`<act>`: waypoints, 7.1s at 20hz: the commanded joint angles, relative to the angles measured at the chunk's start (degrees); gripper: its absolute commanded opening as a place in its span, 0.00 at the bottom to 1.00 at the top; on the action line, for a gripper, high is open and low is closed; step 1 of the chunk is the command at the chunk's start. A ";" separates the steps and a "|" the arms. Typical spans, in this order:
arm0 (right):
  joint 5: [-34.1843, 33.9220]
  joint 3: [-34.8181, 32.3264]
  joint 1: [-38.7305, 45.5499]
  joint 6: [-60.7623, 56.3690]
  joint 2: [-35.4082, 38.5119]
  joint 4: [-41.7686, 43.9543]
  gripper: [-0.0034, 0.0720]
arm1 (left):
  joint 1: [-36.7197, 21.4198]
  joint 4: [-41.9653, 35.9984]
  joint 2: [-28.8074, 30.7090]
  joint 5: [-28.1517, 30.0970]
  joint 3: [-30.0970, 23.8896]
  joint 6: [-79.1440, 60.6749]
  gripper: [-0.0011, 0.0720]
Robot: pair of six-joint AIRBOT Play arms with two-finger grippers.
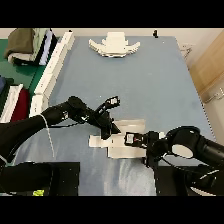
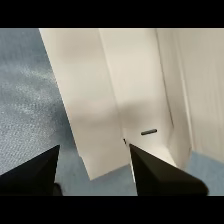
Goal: Fold the box.
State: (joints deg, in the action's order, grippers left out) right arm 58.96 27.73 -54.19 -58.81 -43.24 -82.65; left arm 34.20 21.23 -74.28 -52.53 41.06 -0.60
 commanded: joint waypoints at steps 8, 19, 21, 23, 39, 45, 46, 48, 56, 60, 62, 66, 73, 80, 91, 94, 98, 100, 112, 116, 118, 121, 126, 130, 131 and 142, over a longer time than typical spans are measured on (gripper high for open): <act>-7.45 -0.59 -5.18 0.57 -6.08 -2.34 0.96 | 0.00 -0.02 0.04 0.02 -0.04 -0.02 0.03; -12.04 -3.52 -14.91 -25.66 -6.01 -25.07 0.93 | 0.00 -0.02 0.04 0.02 -0.04 -0.02 0.04; -11.89 -3.28 -16.04 -30.56 -4.98 -28.09 0.93 | 0.00 -0.02 0.04 0.00 -0.04 -0.02 0.04; -11.39 -2.89 -16.81 -33.75 -2.75 -29.20 0.93 | 0.02 -0.02 0.04 0.00 -0.04 -0.02 0.03; -6.60 -2.49 -14.49 -47.23 1.70 -35.85 1.00 | 0.02 -0.02 0.04 0.00 -0.04 -0.02 0.04; -6.60 -2.84 -6.01 -33.79 4.72 -29.94 1.00 | 0.02 0.00 0.04 0.02 -0.04 -0.02 0.03; -7.39 -3.17 -4.46 -29.68 4.74 -27.69 1.00 | 0.02 -0.02 0.04 0.00 -0.04 -0.02 0.03; -10.62 -3.78 -0.66 -20.20 4.74 -22.64 1.00 | 0.00 -0.02 0.04 0.02 -0.04 -0.02 0.04; -14.49 -3.82 17.62 15.45 4.72 3.65 1.00 | 0.02 -0.02 0.04 0.00 -0.04 -0.02 0.04; -12.94 -3.93 24.44 29.73 3.08 16.17 1.00 | 0.00 -0.02 0.04 0.00 -0.04 -0.02 0.04; -11.78 -3.93 26.21 34.38 1.66 20.55 1.00 | 0.00 -0.02 0.04 0.00 -0.04 -0.02 0.04; -11.17 -6.27 27.78 40.50 -2.19 26.69 1.00 | 0.00 -0.02 0.04 0.00 -0.04 -0.02 0.03; -10.75 -7.34 27.89 39.74 -3.93 27.69 1.00 | 0.02 -0.02 0.04 0.00 -0.04 -0.02 0.03; -11.45 -8.63 27.89 39.76 -3.93 29.24 1.00 | 0.02 -0.02 0.04 0.02 -0.04 -0.02 0.03; -11.63 -8.66 27.80 37.94 -2.54 26.91 1.00 | 0.00 -0.02 0.04 0.00 -0.04 -0.02 0.03; -11.45 -8.66 27.82 45.86 -2.54 28.37 1.00 | 0.02 -0.02 0.04 0.00 -0.04 -0.02 0.04; -11.08 -8.83 29.24 49.88 -3.54 32.52 1.00 | 0.02 -0.02 0.04 0.00 -0.04 -0.02 0.04; -10.32 -9.14 31.85 53.90 -4.98 36.68 1.00 | 0.00 -0.02 0.04 0.00 -0.04 -0.02 0.03; -8.41 -9.11 36.61 63.82 -11.56 40.48 1.00 | 0.00 -0.02 0.04 0.02 -0.04 -0.02 0.04; -8.39 -9.14 38.29 63.82 -11.56 40.54 1.00 | 0.02 -0.02 0.04 0.00 -0.04 -0.02 0.04; -8.41 -9.35 38.29 63.84 -11.56 41.66 1.00 | 0.02 -0.02 0.04 0.00 -0.04 -0.02 0.03; -8.33 -10.01 38.16 64.26 -11.69 41.79 0.92 | 0.00 -0.02 0.04 0.00 -0.04 -0.02 0.04; -8.33 -10.64 38.07 66.62 -11.67 42.42 0.83 | 0.00 -0.02 0.04 0.00 -0.04 -0.02 0.04; -8.24 -10.64 38.03 66.60 -11.67 42.53 0.83 | 0.02 -0.02 0.04 0.00 -0.04 -0.02 0.04; -8.13 -10.64 38.03 66.60 -11.67 42.51 0.83 | 0.02 -0.02 0.04 0.00 -0.04 -0.02 0.03; -8.20 -10.64 38.01 66.86 -11.67 42.40 0.84 | 0.02 -0.02 0.04 0.00 -0.04 0.00 0.03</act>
State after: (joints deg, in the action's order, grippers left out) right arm 50.94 17.08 -16.12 7.99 -54.89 -40.23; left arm 34.20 21.21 -74.28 -52.58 40.99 -0.60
